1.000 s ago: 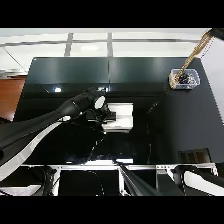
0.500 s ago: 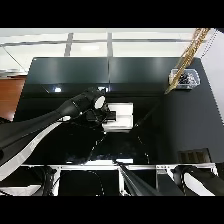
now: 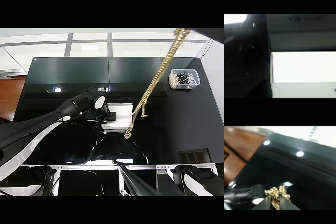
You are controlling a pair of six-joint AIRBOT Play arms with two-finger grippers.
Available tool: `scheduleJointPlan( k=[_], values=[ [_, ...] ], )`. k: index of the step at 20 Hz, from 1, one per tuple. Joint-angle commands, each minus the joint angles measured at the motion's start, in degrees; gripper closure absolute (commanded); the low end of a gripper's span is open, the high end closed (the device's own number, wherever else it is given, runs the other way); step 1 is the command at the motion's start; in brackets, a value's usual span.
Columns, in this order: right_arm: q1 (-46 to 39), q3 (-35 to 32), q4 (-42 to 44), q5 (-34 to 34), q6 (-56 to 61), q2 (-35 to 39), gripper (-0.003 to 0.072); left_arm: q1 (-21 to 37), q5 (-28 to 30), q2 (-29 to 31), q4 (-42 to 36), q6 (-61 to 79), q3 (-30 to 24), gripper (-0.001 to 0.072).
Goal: Fold the box and place the chain.
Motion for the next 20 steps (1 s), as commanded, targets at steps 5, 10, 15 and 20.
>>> scheduleJointPlan(
  k=[5,10,15,20],
  values=[
    [7.5,0.0,2.7,-0.3,0.0,-2.6,0.0674,0.0,-0.7,0.0,0.0,0.2,0.0,0.068],
    [5.8,0.0,2.7,1.5,0.0,-2.4,0.0674,0.0,-0.7,0.0,0.0,0.2,0.0,0.068],
    [0.3,0.0,-0.3,7.8,-0.9,-1.4,0.0674,0.0,-0.7,0.0,0.0,0.2,0.0,0.068],
    [-1.7,0.0,1.5,8.0,-0.9,-0.7,0.0674,0.0,-0.7,0.0,0.0,0.3,0.0,0.068]
  ],
)
